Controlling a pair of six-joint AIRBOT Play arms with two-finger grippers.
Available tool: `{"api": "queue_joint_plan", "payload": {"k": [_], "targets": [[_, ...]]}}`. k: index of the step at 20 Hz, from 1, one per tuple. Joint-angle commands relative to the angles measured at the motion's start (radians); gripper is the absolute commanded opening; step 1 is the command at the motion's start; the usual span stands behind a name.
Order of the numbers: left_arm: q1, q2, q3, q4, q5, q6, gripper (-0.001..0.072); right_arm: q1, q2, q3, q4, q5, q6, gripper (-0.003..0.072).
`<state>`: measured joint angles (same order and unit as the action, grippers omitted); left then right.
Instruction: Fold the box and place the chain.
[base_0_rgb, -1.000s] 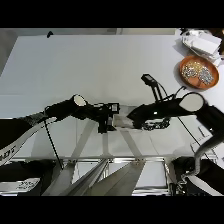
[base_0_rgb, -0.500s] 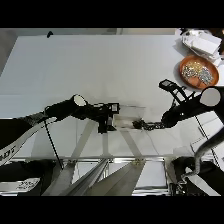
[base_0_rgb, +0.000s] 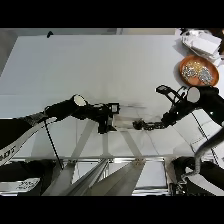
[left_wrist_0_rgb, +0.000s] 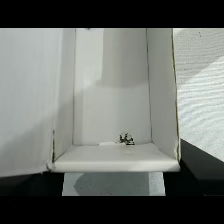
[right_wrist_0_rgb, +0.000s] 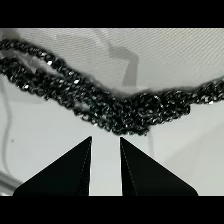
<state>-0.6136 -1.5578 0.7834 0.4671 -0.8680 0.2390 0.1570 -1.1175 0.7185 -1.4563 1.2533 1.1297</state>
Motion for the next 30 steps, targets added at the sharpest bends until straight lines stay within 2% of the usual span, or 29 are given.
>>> {"api": "queue_joint_plan", "payload": {"k": [1,7,13,15,17,21,25,30], "targets": [[0.001,0.001,0.001,0.0,0.0,0.0,0.0137,0.0,-0.037,-0.003,-0.006,-0.047,0.026,0.0203],[0.001,0.001,0.001,0.0,0.0,0.0,0.0137,0.0,-0.137,-0.003,-0.002,-0.059,0.051,0.0203],[0.001,0.001,0.001,0.0,0.0,0.0,0.0137,0.0,-0.169,-0.003,-0.002,-0.056,0.052,0.0195],[0.001,0.001,0.001,0.0,0.0,0.0,0.0137,0.0,-0.169,-0.003,0.0,-0.046,0.051,0.0137],[0.001,0.001,0.001,0.0,0.0,0.0,0.0137,0.0,-0.169,-0.003,0.001,-0.034,0.051,0.0023],[0.001,0.001,0.001,0.0,0.0,0.0,0.0137,0.0,-0.165,-0.002,0.002,0.008,0.051,0.0008],[0.001,0.001,0.001,0.0,0.0,0.0,0.0137,0.0,-0.074,-0.002,0.022,0.031,0.076,0.0008],[0.001,0.001,0.001,0.0,0.0,0.0,0.0137,0.0,0.151,-0.002,0.104,0.045,0.075,0.0008]]}}
